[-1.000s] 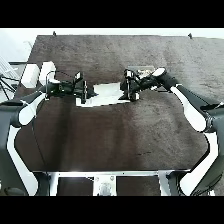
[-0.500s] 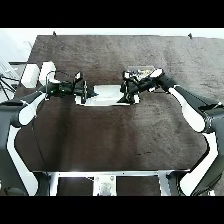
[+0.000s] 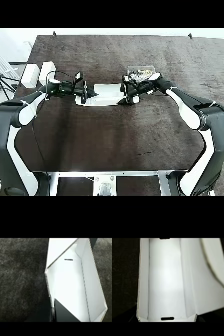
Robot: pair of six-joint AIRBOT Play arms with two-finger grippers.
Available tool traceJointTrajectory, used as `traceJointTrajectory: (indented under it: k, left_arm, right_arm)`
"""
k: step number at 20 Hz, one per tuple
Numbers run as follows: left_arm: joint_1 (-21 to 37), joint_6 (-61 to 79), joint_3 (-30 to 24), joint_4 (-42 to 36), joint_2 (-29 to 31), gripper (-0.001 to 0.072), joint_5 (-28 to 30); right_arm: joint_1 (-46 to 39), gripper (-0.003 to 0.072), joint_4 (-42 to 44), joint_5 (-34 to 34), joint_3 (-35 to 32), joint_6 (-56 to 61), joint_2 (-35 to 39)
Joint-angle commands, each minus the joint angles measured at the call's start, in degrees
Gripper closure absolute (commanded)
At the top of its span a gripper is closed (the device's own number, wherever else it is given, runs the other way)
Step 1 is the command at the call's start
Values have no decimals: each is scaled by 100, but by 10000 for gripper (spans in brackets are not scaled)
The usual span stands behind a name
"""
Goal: Fold the box and place the chain.
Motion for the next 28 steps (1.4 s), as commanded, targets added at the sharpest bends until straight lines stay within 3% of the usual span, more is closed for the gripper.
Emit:
traceJointTrajectory:
  k: [1,28]
  left_arm:
    - [4,0,4,2,0,689,0]
    - [4,0,4,2,0,689,-2]
  right_arm:
    - [2,46,151,-42,2,-76,-37]
    - [-46,46,581,-52,2,-612,-297]
